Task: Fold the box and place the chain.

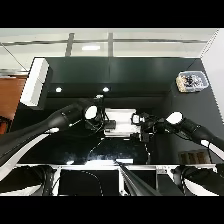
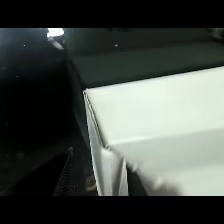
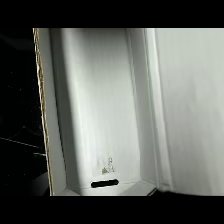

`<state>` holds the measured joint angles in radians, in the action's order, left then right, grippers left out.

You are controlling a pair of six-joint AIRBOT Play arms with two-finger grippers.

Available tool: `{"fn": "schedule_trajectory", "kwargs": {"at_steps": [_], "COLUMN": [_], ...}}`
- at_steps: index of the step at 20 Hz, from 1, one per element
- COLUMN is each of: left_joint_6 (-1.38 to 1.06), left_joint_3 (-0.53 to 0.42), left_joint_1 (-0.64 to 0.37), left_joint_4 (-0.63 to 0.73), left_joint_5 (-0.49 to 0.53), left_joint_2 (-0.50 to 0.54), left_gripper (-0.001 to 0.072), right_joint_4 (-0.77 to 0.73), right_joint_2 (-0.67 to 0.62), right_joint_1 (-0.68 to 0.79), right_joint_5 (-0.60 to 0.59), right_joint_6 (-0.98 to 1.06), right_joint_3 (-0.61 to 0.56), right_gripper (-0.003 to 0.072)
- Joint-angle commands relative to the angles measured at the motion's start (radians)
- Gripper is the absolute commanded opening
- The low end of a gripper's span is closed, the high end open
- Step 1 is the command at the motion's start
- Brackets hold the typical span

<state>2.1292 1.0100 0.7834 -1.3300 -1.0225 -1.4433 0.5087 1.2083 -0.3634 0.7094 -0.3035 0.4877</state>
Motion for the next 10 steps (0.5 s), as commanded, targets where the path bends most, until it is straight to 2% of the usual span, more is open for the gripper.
{"fn": "schedule_trajectory", "kwargs": {"at_steps": [1,4,7,10], "left_joint_6": [0.051,0.104,0.105,0.198], "left_joint_3": [0.098,0.141,0.166,0.167], "left_joint_1": [0.013,0.042,0.072,0.090], "left_joint_4": [-0.089,-0.104,-0.109,-0.178], "left_joint_5": [-0.117,-0.097,-0.120,-0.119], "left_joint_2": [-0.069,-0.098,-0.135,-0.144], "left_gripper": [0.0390,0.0389,0.0389,0.0388], "right_joint_4": [0.000,0.000,0.000,0.000], "right_joint_2": [0.000,0.000,0.000,0.000], "right_joint_1": [0.000,0.000,0.000,0.000], "right_joint_5": [0.000,0.000,0.000,0.000], "right_joint_6": [0.000,0.000,0.000,0.000], "right_joint_3": [0.000,0.000,0.000,0.000], "right_gripper": [0.0487,0.0487,0.0487,0.0487]}}
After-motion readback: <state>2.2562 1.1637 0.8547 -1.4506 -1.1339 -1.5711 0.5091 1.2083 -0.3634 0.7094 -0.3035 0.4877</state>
